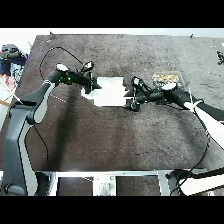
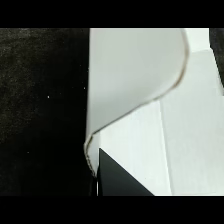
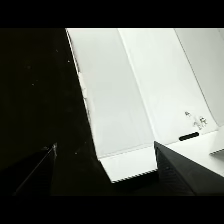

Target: Fold the box and place the chain.

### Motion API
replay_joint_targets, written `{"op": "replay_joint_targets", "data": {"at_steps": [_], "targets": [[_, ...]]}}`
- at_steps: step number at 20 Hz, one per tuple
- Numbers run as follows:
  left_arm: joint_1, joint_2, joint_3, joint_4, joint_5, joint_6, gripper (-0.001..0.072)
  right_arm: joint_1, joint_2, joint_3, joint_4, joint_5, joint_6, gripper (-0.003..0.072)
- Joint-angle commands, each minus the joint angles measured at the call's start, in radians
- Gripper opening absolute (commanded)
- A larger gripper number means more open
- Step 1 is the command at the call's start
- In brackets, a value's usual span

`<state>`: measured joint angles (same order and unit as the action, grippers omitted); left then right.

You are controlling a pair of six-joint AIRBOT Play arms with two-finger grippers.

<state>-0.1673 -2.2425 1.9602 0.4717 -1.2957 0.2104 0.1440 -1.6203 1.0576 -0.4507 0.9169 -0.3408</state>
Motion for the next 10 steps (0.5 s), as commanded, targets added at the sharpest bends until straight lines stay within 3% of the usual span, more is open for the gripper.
{"op": "replay_joint_targets", "data": {"at_steps": [1,5,10], "targets": [[0.000,0.000,0.000,-0.003,0.000,0.000,0.0012,0.046,-0.013,0.000,-0.037,-0.083,-0.072,0.0717],[0.000,0.000,0.000,-0.005,-0.004,0.000,0.0012,0.107,-0.015,0.000,-0.147,-0.154,-0.071,0.0716],[0.000,-0.001,0.000,-0.009,-0.003,-0.021,0.0012,0.130,-0.037,0.000,-0.159,-0.207,-0.056,0.0715]]}}
